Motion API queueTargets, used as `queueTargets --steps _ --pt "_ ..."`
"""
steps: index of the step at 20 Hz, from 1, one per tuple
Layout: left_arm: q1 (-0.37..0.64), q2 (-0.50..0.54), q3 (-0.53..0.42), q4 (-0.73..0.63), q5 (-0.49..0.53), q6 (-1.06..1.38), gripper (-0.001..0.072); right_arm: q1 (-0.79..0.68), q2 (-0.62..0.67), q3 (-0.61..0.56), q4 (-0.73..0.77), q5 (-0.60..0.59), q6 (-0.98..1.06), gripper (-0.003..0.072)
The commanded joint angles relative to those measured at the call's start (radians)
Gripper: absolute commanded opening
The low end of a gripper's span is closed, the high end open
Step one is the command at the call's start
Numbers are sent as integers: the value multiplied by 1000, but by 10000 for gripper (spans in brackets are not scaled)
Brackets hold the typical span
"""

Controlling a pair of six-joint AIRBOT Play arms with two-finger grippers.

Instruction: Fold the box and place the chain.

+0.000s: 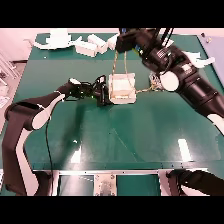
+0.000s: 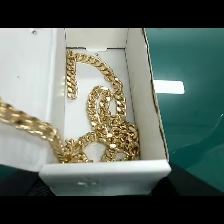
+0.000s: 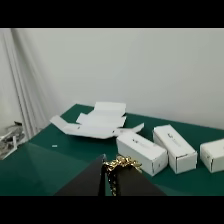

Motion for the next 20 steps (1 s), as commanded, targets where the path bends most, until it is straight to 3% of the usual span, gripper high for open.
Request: queueTargets --steps 1,9,10,11,12,15,18,20 --pt "1 1 0 0 0 0 466 2 -15 -94 0 6 55 7" --pt "1 1 0 0 0 0 467 0 -104 -280 0 6 198 11" --pt "1 1 0 0 0 0 467 -5 -117 -294 -1 6 198 131" --pt "1 1 0 0 0 0 466 -13 -126 -301 -1 6 199 355" --pt "1 1 1 0 0 0 466 -29 -130 -303 0 7 199 448" --pt "1 1 0 0 0 0 466 -103 -119 -303 0 31 199 447" --pt "1 1 0 0 0 0 466 -233 -103 -304 -2 212 198 447" --pt "1 1 0 0 0 0 466 -327 -103 -321 -1 266 199 450"
